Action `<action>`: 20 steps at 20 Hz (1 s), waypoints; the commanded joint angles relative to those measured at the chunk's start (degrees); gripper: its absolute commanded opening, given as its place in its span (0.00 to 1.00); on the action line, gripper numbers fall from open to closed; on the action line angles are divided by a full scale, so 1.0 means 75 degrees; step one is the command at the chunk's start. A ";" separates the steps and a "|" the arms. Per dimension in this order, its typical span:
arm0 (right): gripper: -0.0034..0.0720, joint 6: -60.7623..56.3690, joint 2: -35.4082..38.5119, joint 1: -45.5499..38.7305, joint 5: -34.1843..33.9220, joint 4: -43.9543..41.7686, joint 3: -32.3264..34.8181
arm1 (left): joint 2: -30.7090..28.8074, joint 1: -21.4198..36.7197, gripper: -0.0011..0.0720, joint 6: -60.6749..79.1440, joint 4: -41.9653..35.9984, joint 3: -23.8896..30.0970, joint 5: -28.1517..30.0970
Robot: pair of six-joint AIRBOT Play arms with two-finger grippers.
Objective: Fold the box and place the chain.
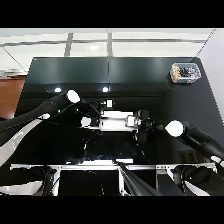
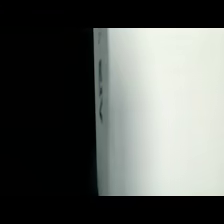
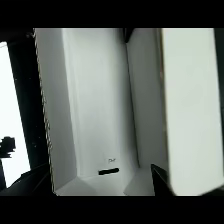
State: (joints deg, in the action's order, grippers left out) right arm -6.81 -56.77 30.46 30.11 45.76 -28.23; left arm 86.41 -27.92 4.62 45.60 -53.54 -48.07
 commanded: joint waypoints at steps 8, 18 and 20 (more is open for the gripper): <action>0.94 0.0781 -0.0338 -0.0697 0.0009 -0.1309 -0.0143 | 0.0003 -0.0006 0.05 -0.0044 -0.0431 0.0003 -0.0061; 0.95 0.3083 -0.1501 -0.1029 0.1090 -0.2451 -0.0338 | 0.0006 -0.0006 0.05 -0.0044 -0.0402 0.0003 -0.0023; 0.95 0.3080 -0.1597 -0.1029 0.1105 -0.2352 -0.0335 | 0.0006 -0.0006 0.05 -0.0044 -0.0402 0.0003 -0.0029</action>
